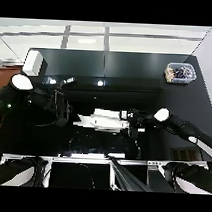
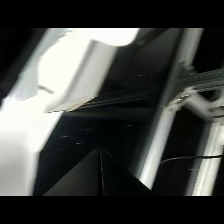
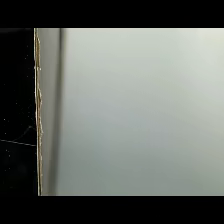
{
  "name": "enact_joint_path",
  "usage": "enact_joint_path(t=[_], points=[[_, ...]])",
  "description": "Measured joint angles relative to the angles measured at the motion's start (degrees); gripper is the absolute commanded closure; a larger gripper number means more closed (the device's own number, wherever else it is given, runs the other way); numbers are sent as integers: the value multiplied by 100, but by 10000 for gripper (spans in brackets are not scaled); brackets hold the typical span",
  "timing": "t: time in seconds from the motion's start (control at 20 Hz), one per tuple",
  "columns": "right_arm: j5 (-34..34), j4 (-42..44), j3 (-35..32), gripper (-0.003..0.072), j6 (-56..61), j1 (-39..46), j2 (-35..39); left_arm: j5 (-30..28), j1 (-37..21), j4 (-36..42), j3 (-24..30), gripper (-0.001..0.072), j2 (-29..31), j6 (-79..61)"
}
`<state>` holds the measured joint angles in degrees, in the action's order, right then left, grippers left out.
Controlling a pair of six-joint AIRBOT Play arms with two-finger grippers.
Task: Fold the box and place the chain.
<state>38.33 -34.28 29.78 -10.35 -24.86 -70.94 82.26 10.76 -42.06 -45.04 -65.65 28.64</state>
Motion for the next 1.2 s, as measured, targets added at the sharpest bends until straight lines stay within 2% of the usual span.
enact_joint_path(t=[0.15, 0.2, 0.25, 0.3, 0.55, 0.9, 1.05, 1.2], points=[[0, 0, 0, 210, 0, 0, 0, 46, 273, 319, 323, 682, 13, 420], [0, 0, 0, 259, 0, 0, 0, -13, 382, 402, 413, 682, 13, 501], [2, -2, 0, 491, 0, 0, 0, -133, 516, 472, 507, 682, 13, 584], [4, -2, 0, 628, 0, 0, 0, -286, 656, 555, 573, 681, 15, 627], [83, -13, 0, 615, -7, 0, 0, -1604, 1342, 780, 660, 681, 15, 562], [129, -15, 0, 615, -11, 0, 0, -3834, 1552, 942, 247, 680, -120, 472], [142, -13, 0, 615, -11, 0, 0, -4227, 1539, 754, 76, 679, -494, 459], [146, -13, 0, 615, -11, 0, 0, -4288, 1534, 660, -13, 680, -935, 457]])
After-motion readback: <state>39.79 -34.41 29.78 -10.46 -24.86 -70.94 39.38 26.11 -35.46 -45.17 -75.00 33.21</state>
